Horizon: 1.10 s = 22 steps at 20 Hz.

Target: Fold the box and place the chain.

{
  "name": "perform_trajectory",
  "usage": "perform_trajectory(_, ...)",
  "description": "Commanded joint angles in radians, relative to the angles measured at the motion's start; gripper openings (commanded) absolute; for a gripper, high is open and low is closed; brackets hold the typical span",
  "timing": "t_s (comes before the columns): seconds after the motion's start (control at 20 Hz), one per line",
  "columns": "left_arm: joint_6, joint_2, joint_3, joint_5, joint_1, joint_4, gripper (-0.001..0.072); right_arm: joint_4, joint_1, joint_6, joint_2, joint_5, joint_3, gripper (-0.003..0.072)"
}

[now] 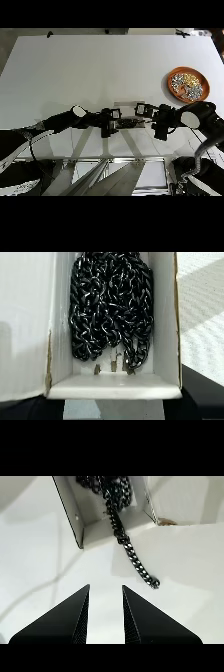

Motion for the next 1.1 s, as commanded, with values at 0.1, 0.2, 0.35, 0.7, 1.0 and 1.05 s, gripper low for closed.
perform_trajectory(0.1,0.0,0.001,0.0,0.0,0.001,0.0,0.0206,-0.086,0.001,-0.064,-0.113,-0.073,-0.006,0.0241)
perform_trajectory(0.2,0.0,0.001,0.0,0.0,0.001,0.0,0.0206,-0.039,0.001,-0.089,-0.163,-0.124,-0.006,0.0241)
perform_trajectory(0.35,0.0,0.001,0.0,0.0,0.001,0.0,0.0206,0.006,0.001,-0.108,-0.22,-0.184,-0.006,0.024)
perform_trajectory(0.7,0.0,0.001,0.0,0.0,0.001,0.0,0.0206,0.263,-0.16,-0.267,-0.225,-0.15,-0.006,0.021)
perform_trajectory(1.0,0.0,0.001,0.0,0.0,0.001,0.0,0.0206,0.295,-0.199,-0.361,-0.225,-0.111,-0.006,0.0171)
perform_trajectory(1.05,0.0,0.001,0.0,0.0,0.001,0.0,0.0206,0.298,-0.199,-0.37,-0.225,-0.122,-0.006,0.0185)
